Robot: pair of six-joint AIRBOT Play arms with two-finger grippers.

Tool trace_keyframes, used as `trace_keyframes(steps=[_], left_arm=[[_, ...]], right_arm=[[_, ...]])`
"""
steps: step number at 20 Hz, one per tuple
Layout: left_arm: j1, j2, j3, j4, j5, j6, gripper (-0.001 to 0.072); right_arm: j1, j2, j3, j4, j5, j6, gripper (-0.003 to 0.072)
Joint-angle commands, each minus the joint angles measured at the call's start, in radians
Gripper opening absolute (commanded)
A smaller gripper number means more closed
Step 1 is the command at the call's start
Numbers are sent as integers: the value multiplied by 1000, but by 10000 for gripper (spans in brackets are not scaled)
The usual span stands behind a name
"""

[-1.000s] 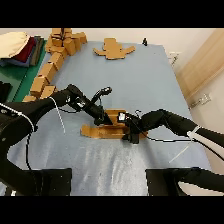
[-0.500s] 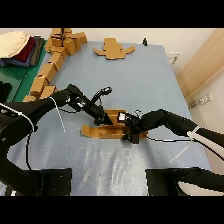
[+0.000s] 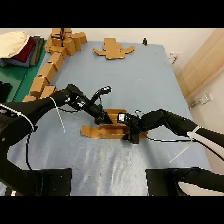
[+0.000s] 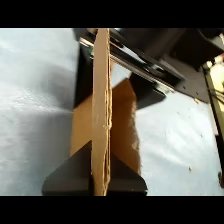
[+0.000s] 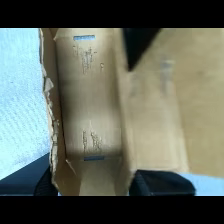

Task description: Fold the box.

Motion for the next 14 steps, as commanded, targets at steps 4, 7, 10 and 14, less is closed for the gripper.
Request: trace_keyframes(steps=[4,7,10,14], left_arm=[[28,1,37,3,-16,-112,609],[60,2,92,63,-69,-204,610],[111,2,158,181,-164,-350,607],[165,2,223,288,-300,-500,10]], right_arm=[[0,-1,-1,-6,0,0,516],[0,-1,-1,-6,0,0,516],[0,-1,-1,-6,0,0,516],[0,-1,-1,-6,0,0,516]])
